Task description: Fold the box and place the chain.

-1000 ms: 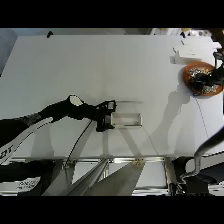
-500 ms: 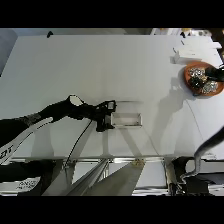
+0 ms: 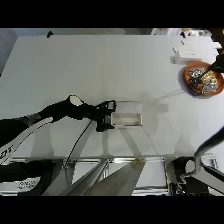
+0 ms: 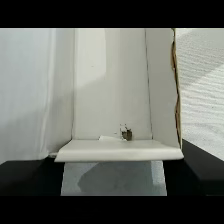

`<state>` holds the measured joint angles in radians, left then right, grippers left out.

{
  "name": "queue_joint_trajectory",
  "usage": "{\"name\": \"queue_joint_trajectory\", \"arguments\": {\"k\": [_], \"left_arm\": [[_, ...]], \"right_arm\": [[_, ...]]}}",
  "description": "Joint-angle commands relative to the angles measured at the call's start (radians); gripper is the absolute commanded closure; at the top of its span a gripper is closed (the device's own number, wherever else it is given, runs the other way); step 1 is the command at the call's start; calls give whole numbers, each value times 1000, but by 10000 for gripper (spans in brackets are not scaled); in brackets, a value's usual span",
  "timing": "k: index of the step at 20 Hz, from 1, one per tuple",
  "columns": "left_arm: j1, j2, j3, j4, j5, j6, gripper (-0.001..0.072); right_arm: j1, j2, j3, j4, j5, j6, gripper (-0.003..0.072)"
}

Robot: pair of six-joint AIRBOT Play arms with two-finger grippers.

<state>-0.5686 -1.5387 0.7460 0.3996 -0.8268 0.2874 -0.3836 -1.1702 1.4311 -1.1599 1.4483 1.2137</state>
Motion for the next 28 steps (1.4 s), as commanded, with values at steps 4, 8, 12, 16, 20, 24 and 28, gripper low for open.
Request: {"name": "queue_joint_trajectory", "arguments": {"k": [4, 8, 12, 16, 20, 24, 28], "left_arm": [[0, 1, 0, 0, 0, 0, 439], [0, 1, 0, 0, 0, 0, 439], [0, 1, 0, 0, 0, 0, 439], [0, 1, 0, 0, 0, 0, 439], [0, 1, 0, 0, 0, 0, 439], [0, 1, 0, 0, 0, 0, 439], [0, 1, 0, 0, 0, 0, 439]], "right_arm": [[177, 212, -1, 69, 113, -5, 670], [266, 315, -2, 68, 139, 29, 669], [333, 402, -2, 70, 185, 75, 669], [459, 451, -6, 75, 183, 126, 669], [619, 453, -54, 100, 100, 145, 669], [784, 441, -232, 84, -103, 140, 669], [885, 369, -357, 53, -246, 139, 669]]}}
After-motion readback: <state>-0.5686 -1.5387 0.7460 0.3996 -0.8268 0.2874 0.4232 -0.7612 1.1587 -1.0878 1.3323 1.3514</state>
